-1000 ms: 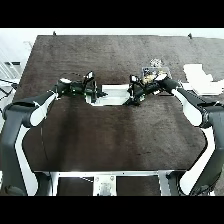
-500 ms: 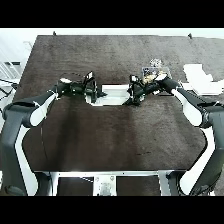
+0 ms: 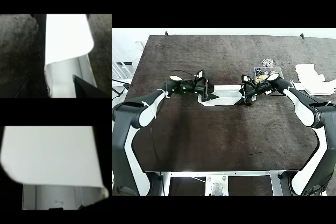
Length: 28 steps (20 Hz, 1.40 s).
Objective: Fold the box and place the chain.
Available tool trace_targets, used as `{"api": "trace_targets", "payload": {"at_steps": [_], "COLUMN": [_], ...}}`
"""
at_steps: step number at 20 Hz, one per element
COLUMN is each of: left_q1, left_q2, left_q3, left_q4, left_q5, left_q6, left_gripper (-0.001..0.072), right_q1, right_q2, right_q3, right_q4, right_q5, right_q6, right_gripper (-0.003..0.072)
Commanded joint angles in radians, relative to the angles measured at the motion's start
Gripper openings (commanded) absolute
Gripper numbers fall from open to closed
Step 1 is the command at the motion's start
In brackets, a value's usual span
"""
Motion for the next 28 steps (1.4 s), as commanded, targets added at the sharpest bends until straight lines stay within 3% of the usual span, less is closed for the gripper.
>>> {"api": "trace_targets", "payload": {"at_steps": [1,7,8,9,11,12,14,25,28], "left_q1": [0.045,0.138,0.138,0.134,0.123,0.116,0.1,-0.121,-0.139], "left_q2": [0.034,0.098,0.1,0.101,0.109,0.114,0.127,0.214,0.238], "left_q3": [0.005,0.008,0.011,0.018,0.021,0.021,0.019,-0.014,-0.057], "left_q4": [0.006,0.003,0.0,0.005,0.01,0.018,0.032,0.367,0.365], "left_q5": [-0.065,-0.226,-0.255,-0.294,-0.359,-0.377,-0.372,-0.063,0.002], "left_q6": [0.004,-0.047,-0.048,-0.047,-0.047,-0.048,-0.076,-0.375,-0.449], "left_gripper": [0.0622,0.062,0.0523,0.0342,0.0068,0.0018,0.0016,0.0011,0.0011], "right_q1": [0.0,0.0,0.0,0.0,0.0,0.0,0.0,0.0,0.0], "right_q2": [0.0,0.0,0.0,0.0,0.0,0.0,0.0,0.0,0.0], "right_q3": [0.0,0.0,0.0,0.0,0.0,0.0,0.0,0.0,0.0], "right_q4": [-0.001,-0.001,-0.001,-0.001,-0.001,0.0,-0.001,-0.001,-0.001], "right_q5": [0.0,0.0,0.0,0.0,0.0,0.0,0.0,0.0,0.0], "right_q6": [0.0,0.0,0.0,0.0,0.0,0.0,0.0,0.0,0.0], "right_gripper": [0.0584,0.0584,0.0584,0.0584,0.0584,0.0584,0.0584,0.0584,0.0584]}}
